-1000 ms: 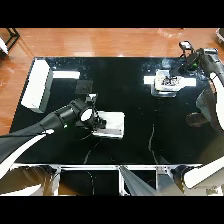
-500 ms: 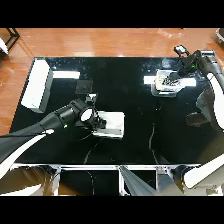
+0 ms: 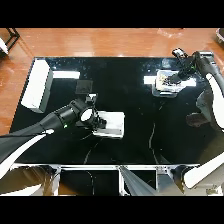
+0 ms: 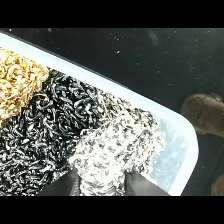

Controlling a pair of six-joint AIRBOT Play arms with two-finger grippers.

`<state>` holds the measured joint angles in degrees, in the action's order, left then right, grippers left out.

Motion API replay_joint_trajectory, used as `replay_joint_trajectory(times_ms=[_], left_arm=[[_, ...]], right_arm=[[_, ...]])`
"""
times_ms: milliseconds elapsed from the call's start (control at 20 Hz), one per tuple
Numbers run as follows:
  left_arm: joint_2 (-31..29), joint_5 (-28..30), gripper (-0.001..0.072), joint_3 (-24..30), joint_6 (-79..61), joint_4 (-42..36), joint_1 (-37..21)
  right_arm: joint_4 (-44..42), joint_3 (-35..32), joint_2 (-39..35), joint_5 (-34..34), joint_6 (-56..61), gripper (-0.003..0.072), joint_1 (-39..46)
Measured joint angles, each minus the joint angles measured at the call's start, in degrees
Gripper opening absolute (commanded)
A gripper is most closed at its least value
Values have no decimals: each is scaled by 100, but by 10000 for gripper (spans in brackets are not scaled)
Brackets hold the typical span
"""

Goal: Fold the box and place the chain.

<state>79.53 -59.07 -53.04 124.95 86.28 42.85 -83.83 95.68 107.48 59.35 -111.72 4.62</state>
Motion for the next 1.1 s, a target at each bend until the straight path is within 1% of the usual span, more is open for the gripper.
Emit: replay_joint_trajectory(times_ms=[50,300,400,550,750,1100], left_arm=[[0,2,19,0,0,0,0],[0,7,18,0,0,0,0],[0,7,19,0,0,0,0],[0,7,19,0,0,0,0],[0,7,19,0,0,2,0],[0,4,19,0,0,24,-7]], right_arm=[[0,0,2,2,-11,24,0],[-9,-2,-42,59,109,16,0],[-17,-2,-199,68,212,16,9],[-317,-2,-584,138,315,16,90],[-925,-2,-1381,345,369,15,275],[-2660,0,-3265,667,426,15,437]])
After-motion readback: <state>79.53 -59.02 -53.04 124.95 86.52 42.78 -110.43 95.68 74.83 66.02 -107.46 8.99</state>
